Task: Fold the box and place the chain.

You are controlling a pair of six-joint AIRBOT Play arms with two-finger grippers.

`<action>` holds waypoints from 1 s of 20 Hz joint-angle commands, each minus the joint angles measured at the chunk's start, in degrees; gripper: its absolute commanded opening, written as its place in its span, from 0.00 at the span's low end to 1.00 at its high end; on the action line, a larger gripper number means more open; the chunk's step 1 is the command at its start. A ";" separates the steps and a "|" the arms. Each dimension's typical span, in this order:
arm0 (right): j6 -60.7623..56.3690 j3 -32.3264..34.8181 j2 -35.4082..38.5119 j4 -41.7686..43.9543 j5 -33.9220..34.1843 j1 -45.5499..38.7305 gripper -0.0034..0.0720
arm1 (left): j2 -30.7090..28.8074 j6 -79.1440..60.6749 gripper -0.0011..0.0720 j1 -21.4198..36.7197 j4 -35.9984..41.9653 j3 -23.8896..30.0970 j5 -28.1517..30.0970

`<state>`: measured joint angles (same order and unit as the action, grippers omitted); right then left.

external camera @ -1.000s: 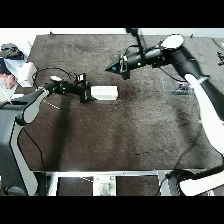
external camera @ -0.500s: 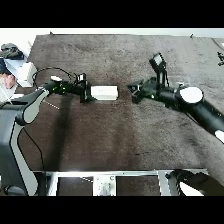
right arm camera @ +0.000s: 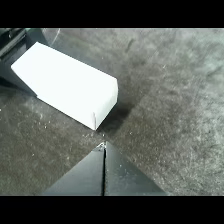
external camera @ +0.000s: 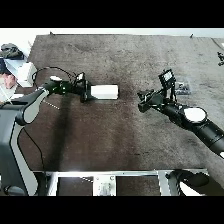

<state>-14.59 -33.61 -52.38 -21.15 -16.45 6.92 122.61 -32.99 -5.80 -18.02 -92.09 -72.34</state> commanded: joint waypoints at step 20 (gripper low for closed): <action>-1.77 0.52 0.33 -0.02 1.09 0.07 0.02 | -13.35 26.86 0.02 12.55 9.03 -1.95 39.50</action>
